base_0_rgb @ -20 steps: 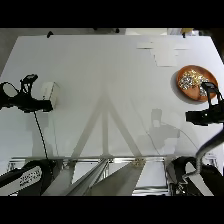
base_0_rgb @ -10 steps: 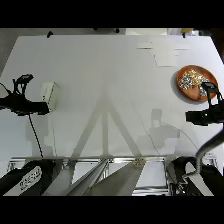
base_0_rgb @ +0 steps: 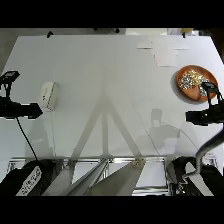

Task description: Fold the box and place the chain.

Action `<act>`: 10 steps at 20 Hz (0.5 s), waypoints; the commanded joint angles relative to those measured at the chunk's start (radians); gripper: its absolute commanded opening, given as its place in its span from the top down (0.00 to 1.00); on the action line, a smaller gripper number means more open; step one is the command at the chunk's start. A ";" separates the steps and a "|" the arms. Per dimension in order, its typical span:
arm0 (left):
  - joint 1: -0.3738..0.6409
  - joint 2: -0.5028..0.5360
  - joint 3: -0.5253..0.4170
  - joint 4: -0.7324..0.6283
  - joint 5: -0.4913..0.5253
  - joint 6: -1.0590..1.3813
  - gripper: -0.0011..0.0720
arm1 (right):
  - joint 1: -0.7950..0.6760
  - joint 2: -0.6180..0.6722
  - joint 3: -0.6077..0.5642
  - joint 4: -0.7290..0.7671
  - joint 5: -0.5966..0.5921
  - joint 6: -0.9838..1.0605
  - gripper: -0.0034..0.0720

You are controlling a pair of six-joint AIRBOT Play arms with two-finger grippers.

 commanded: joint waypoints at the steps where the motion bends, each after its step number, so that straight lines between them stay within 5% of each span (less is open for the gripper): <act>1: 0.001 0.018 0.000 0.000 -0.016 -0.021 0.04 | 0.000 0.001 0.000 0.000 0.000 0.000 0.93; 10: 0.001 0.019 0.000 -0.027 0.003 -0.023 0.04 | -0.001 0.001 0.000 0.000 0.000 0.000 0.93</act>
